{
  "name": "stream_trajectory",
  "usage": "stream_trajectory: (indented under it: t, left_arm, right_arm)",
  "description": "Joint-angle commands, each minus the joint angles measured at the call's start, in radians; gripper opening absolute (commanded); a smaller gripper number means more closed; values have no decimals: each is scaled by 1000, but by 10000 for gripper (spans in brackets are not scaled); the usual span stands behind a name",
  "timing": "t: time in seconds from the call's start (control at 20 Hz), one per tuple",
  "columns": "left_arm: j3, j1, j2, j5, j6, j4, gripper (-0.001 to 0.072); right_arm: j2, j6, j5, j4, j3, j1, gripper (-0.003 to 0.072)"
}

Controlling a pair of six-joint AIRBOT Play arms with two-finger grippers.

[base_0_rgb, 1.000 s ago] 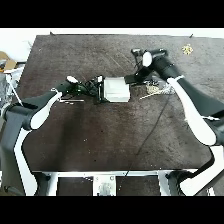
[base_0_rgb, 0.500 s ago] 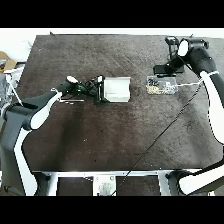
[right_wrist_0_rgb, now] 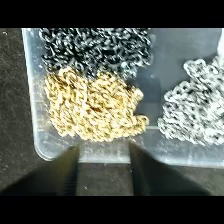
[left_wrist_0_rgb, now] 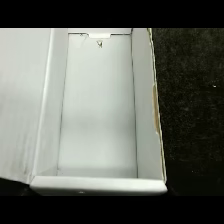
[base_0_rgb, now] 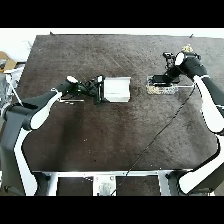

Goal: Fold the box and place the chain.

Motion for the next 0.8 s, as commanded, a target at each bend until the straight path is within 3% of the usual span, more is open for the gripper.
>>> stream_trajectory:
  t: [0.0, 0.3, 0.35, 0.75]
  left_arm:
    - [0, 0, 0, 1, 0, 0, 269]
    - [0, 0, 0, 1, 0, 0, 269]
    - [0, 0, 0, 1, 0, 0, 269]
    - [0, 0, 0, 0, 0, 0, 269]
  right_arm:
    - [-15, -12, -26, 12, -1, -3, 218]
    - [-47, -46, -40, 82, -1, -2, 224]
    - [-52, -54, -42, 99, -1, -2, 289]
    - [-63, -57, -72, 90, -1, 3, 256]
